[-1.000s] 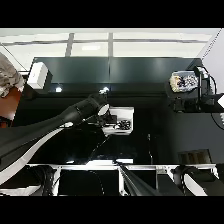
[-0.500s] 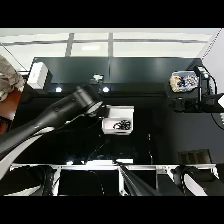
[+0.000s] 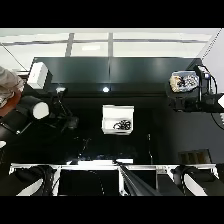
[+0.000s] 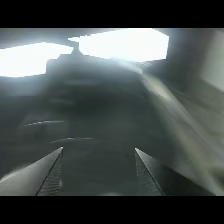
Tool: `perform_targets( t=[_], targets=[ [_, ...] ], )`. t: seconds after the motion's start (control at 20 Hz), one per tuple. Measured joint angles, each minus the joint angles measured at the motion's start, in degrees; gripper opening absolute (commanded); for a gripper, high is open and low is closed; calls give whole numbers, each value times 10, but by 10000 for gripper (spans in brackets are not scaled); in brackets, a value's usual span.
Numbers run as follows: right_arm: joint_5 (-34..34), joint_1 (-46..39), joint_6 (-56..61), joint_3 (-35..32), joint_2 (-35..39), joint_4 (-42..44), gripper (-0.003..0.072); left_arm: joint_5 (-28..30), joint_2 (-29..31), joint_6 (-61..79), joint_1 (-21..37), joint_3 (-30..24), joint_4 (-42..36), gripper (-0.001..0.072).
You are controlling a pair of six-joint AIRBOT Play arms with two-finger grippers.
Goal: Fold the box and place the chain.
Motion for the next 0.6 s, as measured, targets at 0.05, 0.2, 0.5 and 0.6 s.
perform_targets(
  t=[0.05,0.2,0.5,0.6],
  targets=[
    [0,0,0,0,0,0,194,11,-7,108,24,-13,-85,720],
    [0,0,3,-1,0,0,194,51,-30,429,54,-33,-268,720],
    [0,0,9,-1,0,0,195,122,-56,837,49,-42,-338,719],
    [1,0,12,-1,0,0,194,131,-73,914,49,-42,-335,719]
  ],
)
